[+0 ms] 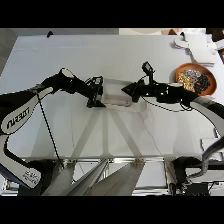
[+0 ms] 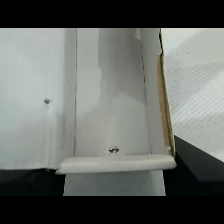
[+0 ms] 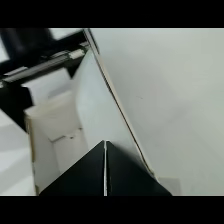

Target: Fold the box and place the chain.

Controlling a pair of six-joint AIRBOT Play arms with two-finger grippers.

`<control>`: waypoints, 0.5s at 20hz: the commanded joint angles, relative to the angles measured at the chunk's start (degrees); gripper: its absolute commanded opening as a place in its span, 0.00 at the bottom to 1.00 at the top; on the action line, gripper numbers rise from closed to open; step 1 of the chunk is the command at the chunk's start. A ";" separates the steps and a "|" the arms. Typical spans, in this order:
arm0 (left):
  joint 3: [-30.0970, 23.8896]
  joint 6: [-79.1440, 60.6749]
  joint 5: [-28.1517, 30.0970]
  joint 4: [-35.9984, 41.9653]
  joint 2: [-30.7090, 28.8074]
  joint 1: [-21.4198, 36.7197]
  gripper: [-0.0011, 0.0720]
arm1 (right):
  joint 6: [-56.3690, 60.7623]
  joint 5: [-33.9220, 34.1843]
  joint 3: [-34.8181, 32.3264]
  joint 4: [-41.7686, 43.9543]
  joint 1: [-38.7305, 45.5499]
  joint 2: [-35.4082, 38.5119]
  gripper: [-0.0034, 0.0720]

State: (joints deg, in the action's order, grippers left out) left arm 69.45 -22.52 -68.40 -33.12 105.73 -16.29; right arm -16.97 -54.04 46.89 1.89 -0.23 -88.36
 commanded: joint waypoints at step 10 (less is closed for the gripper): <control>-0.02 0.07 0.02 0.07 -0.02 0.00 0.66 | 0.76 -4.81 -1.42 -42.32 3.26 16.33 0.06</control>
